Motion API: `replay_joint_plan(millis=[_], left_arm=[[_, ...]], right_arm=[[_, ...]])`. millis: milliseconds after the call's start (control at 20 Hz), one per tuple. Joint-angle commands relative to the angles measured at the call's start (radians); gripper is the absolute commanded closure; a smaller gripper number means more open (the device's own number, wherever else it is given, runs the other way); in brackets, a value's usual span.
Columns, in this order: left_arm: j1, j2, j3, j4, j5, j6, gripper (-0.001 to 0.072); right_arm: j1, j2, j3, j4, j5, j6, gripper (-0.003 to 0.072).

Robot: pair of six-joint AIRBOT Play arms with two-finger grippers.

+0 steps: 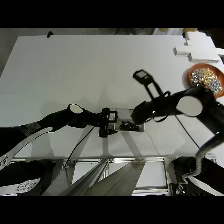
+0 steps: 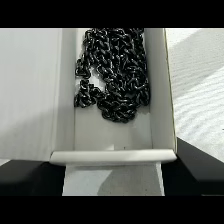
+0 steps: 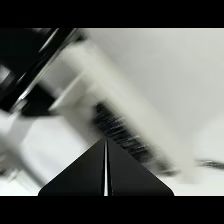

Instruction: Fold the box and place the chain.

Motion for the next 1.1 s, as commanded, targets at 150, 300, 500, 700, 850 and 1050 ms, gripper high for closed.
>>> replay_joint_plan(millis=[150, 300, 500, 700, 850, 1050], left_arm=[[0.0, 0.0, 0.0, 0.0, 0.0, 0.0, 0.0575], [0.0, 0.0, 0.0, 0.0, 0.0, 0.0, 0.0575], [0.0, 0.0, 0.0, 0.0, 0.0, 0.0, 0.0575], [0.0, 0.0, 0.0, 0.0, 0.0, 0.0, 0.0575], [0.0, 0.0, 0.0, 0.0, 0.0, 0.0, 0.0575], [0.0, 0.0, 0.0, 0.0, 0.0, 0.0, 0.0575]], right_arm=[[-0.253, -0.032, 0.074, -0.146, 0.041, -0.027, 0.0672], [-0.339, -0.106, 0.056, -0.246, 0.08, 0.002, 0.0672], [-0.385, -0.195, -0.061, -0.259, 0.047, 0.03, 0.0549], [-0.385, -0.229, -0.189, -0.255, -0.063, 0.04, 0.0359], [-0.385, -0.231, -0.225, -0.245, -0.13, 0.04, 0.036], [-0.385, -0.236, -0.247, -0.245, -0.161, 0.06, 0.0368]])
